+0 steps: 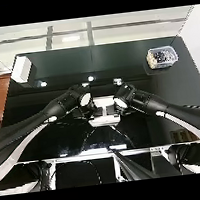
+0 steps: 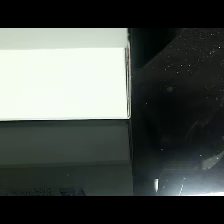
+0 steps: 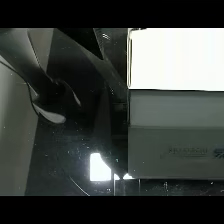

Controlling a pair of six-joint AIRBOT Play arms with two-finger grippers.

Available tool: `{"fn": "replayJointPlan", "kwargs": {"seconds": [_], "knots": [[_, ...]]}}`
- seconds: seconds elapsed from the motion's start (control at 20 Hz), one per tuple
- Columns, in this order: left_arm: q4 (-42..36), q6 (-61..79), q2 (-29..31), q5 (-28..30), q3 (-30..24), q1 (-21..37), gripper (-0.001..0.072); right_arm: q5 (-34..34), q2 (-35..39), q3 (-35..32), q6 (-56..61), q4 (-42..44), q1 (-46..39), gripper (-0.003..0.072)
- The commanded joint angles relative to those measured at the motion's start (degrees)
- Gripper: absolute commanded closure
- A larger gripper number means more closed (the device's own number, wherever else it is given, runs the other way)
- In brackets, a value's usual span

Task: Fold the box and place the chain.

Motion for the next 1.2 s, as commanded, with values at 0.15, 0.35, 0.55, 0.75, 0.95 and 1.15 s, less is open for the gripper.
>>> {"fn": "replayJointPlan", "kwargs": {"seconds": [0.15, 0.35, 0.55, 0.75, 0.95, 1.15], "knots": [[-0.1, 0.0, 0.0, 0.1, 0.1, 0.0, 0.0684, -2.6, -0.1, -0.3, -2.0, 2.9, 0.1, 0.0428], [-0.1, 0.0, 0.0, 0.1, 0.1, 0.0, 0.0684, -2.3, -0.2, -1.3, -2.7, 2.9, 0.1, 0.0428], [-0.1, 0.0, 0.0, 0.1, 0.1, 0.0, 0.0684, -2.4, -0.6, -1.4, -2.7, 2.8, 0.1, 0.0430], [-0.1, 0.0, 0.0, 0.1, 0.1, 0.0, 0.0684, -2.8, -0.8, -1.4, -2.7, 2.9, 0.1, 0.0656], [-0.1, 0.0, 0.0, 0.1, 0.1, 0.0, 0.0684, -2.8, -0.8, -1.4, -2.7, 2.7, 0.1, 0.0678], [-0.1, 0.0, 0.0, 0.1, 0.1, 0.0, 0.0684, -1.2, -0.3, -1.1, -3.6, 2.7, 0.0, 0.0329]]}}
